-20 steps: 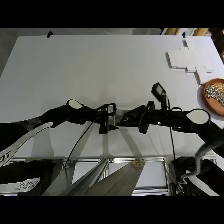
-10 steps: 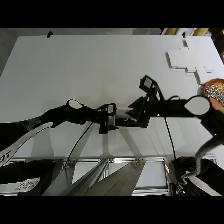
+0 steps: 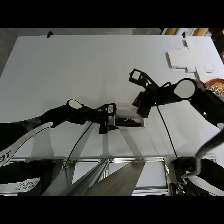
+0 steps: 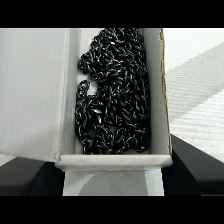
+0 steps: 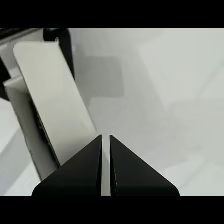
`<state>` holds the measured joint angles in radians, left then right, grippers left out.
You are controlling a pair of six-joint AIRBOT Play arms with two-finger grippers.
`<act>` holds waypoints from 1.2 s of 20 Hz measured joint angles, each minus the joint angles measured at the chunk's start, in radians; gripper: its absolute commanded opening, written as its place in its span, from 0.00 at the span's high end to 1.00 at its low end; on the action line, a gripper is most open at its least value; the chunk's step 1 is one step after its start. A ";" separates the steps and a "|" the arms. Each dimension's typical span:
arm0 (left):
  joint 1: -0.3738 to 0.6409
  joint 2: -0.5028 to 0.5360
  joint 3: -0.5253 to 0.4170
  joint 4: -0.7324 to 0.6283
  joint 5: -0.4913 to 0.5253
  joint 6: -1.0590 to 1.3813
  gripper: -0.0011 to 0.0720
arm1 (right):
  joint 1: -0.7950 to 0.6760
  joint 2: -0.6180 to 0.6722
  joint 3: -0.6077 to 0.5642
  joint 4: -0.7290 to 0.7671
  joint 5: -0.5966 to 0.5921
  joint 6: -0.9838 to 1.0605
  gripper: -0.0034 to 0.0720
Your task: Fold the box and place the chain.
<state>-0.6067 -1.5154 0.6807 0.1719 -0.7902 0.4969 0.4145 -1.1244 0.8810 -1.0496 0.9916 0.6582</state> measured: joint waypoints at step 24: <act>0.000 0.000 0.000 0.000 0.000 0.000 0.84 | 0.296 -0.004 -0.037 -0.130 -0.053 -0.125 0.55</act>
<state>-0.6067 -1.5154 0.6807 0.1719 -0.7906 0.4973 0.7101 -1.1282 0.8444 -1.1801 0.9382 0.5331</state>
